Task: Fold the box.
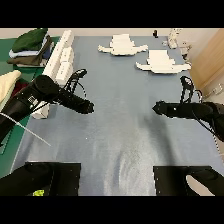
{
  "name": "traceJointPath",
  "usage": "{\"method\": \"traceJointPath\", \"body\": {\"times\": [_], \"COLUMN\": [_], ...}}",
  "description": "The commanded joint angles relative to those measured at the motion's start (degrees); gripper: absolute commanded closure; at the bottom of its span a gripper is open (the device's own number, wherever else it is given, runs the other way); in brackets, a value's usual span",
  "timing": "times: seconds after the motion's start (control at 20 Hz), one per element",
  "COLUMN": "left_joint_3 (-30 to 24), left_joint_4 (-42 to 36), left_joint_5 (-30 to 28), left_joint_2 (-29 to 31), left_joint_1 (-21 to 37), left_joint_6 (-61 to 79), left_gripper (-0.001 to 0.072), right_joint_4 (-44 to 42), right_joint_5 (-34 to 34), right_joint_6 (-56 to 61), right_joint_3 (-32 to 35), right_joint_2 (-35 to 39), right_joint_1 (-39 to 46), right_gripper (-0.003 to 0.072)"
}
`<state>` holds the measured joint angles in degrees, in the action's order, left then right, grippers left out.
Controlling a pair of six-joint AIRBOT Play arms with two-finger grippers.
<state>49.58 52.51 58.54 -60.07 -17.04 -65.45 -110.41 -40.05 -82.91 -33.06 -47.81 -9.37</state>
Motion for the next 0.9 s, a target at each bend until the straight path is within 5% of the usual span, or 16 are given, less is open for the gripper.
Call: {"method": "traceJointPath", "body": {"times": [0.0, 0.4, 0.85], "left_joint_3": [0.0, 0.0, 0.0], "left_joint_4": [0.0, 0.0, 0.0], "left_joint_5": [0.0, 0.0, 0.0], "left_joint_2": [0.0, 0.0, 0.0], "left_joint_1": [0.0, 0.0, 0.0], "left_joint_6": [0.0, 0.0, 0.0], "left_gripper": [0.0698, 0.0697, 0.0698], "right_joint_4": [0.1, 5.0, 5.0], "right_joint_5": [-2.9, -14.4, -25.8], "right_joint_6": [2.1, 1.8, -0.9], "right_joint_3": [-3.6, -30.6, -57.2], "right_joint_2": [-1.8, -25.6, -47.6], "right_joint_1": [1.5, 18.1, 25.8], "right_gripper": [0.0314, 0.0315, 0.0316]}}
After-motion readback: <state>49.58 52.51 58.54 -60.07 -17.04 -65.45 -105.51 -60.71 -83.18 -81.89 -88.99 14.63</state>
